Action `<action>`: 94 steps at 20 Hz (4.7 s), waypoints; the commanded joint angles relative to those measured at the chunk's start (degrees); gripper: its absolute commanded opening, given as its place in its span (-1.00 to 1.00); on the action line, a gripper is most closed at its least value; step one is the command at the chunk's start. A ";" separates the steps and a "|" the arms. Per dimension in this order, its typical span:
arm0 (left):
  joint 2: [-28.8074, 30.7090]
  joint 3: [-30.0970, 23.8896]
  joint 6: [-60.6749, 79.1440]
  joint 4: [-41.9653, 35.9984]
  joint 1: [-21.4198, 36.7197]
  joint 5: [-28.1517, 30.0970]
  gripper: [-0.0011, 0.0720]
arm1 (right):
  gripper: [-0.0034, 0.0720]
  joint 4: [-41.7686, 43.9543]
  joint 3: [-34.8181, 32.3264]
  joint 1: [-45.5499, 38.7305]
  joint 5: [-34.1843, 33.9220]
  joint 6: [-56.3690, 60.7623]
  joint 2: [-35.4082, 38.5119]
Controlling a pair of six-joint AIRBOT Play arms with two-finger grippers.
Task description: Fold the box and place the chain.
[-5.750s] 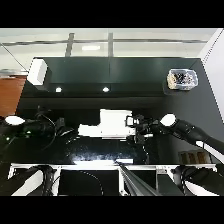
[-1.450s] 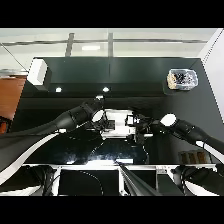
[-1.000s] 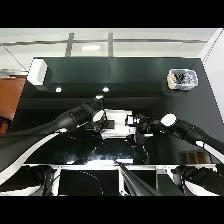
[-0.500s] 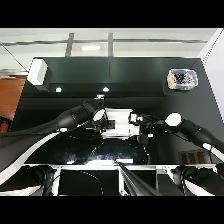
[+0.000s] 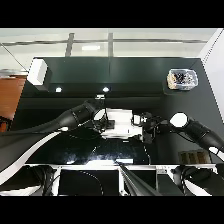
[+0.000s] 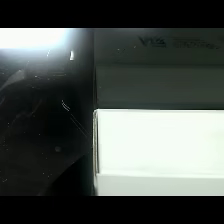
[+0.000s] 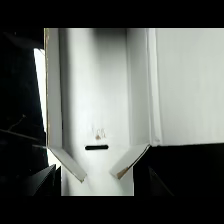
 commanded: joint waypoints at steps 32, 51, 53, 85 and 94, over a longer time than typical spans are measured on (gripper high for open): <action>-0.22 0.07 0.09 -0.33 0.04 0.55 -0.89 | 0.06 14.75 0.02 0.42 0.55 -2.93 -4.42; -0.22 0.07 0.09 -0.31 0.04 0.55 -0.89 | -0.78 15.34 0.04 -0.63 -0.15 0.52 -5.20; -0.22 0.07 0.09 -0.31 0.04 0.55 -0.89 | -0.78 13.57 0.04 -3.85 0.74 11.98 -2.27; -0.22 0.07 0.09 -0.50 0.04 1.25 -0.89 | 0.78 15.69 -2.54 -22.77 24.74 58.18 -5.60; -0.22 0.07 0.11 -0.50 0.04 1.16 -0.89 | 0.32 13.00 4.92 -6.36 10.82 72.02 -5.60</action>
